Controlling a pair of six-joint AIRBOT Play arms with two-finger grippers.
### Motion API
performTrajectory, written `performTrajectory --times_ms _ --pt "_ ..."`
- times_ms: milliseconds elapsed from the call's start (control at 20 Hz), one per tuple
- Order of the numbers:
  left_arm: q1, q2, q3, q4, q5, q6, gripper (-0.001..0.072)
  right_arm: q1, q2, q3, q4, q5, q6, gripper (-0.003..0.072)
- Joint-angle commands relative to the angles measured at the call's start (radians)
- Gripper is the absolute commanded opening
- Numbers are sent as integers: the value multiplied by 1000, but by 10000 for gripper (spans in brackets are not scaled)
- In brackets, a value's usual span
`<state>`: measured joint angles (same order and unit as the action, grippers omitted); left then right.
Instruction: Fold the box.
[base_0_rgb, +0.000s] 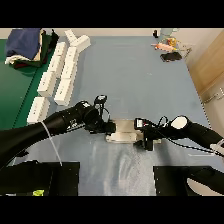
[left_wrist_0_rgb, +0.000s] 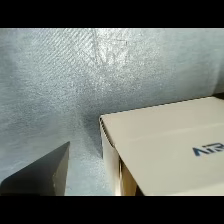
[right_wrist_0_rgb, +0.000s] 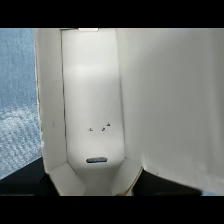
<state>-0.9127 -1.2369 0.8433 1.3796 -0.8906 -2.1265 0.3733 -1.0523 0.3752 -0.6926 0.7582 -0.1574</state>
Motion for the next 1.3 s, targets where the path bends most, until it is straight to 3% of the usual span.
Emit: performTrajectory --times_ms 0,450,500,600,700,750,800,1100,1150,1200,1250 --pt "-42 -64 68 87 -89 -113 458 0 0 0 0 0 0 504" --pt "-124 -179 172 150 -173 -230 443 0 0 0 0 0 0 503" --pt "-129 -179 172 155 -172 -241 336 0 0 0 0 0 0 504" --pt "-129 -179 172 155 -174 -262 330 0 0 0 0 0 0 503" --pt "-129 -179 172 156 -175 -289 258 0 0 0 0 0 0 503" --pt "-129 -179 172 157 -175 -299 56 0 0 0 0 0 0 504" --pt "-129 -179 172 156 -173 -301 15 0 0 0 0 0 0 503" --pt "-135 -179 172 150 -175 -324 17 0 0 0 0 0 0 503" --pt "-135 -179 172 146 -175 -323 91 0 0 0 0 0 0 504" --pt "-135 -178 172 143 -176 -323 478 0 0 0 0 0 0 503" --pt "-135 -177 177 142 -186 -327 695 0 0 0 0 0 0 503"
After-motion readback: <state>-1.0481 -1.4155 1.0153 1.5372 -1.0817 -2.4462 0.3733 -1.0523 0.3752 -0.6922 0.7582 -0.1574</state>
